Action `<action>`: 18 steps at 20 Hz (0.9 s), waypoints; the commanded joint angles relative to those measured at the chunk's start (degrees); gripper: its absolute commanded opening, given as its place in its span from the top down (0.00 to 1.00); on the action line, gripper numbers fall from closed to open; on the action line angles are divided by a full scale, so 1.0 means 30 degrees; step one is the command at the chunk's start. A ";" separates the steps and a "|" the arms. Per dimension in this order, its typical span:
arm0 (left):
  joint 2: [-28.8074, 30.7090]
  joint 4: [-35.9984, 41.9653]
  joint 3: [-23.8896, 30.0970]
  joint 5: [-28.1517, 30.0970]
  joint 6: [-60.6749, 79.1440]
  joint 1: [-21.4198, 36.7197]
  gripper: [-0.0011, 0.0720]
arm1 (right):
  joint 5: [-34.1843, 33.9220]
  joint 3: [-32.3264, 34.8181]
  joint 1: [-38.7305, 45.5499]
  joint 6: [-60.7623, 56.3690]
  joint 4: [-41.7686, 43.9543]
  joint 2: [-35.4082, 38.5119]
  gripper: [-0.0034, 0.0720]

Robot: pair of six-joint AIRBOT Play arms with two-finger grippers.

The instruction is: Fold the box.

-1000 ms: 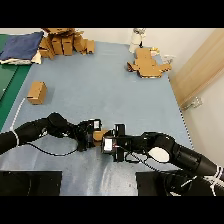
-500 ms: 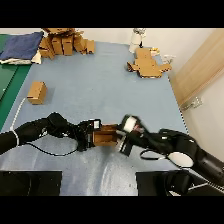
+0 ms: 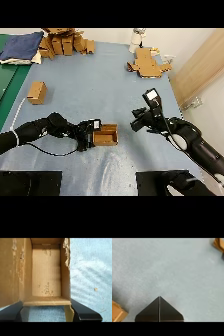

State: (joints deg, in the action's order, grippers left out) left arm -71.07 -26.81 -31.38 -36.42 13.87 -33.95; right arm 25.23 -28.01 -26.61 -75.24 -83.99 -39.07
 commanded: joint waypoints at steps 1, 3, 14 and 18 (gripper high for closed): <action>0.0000 -0.0007 0.0007 0.0022 0.0007 0.0007 0.57 | 0.0036 -0.0874 0.0612 0.5348 0.6739 -0.3169 0.95; 0.0000 -0.0007 0.0007 0.0000 0.0007 0.0007 0.57 | 0.1508 -0.1625 0.0612 0.9326 1.1723 -0.4357 0.95; 0.0000 0.0000 0.0007 0.0000 0.0007 0.0007 0.57 | 1.1183 -0.3271 0.0583 1.2604 1.5038 -0.5406 0.95; 0.0000 0.0000 0.0007 0.0000 0.0007 0.0007 0.57 | 0.9632 -0.2754 -0.0619 1.2932 1.2568 -0.5406 0.95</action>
State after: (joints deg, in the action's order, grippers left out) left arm -71.07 -26.81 -31.38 -36.45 13.87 -33.95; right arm 55.37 -36.91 -26.61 -37.74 -41.95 -55.22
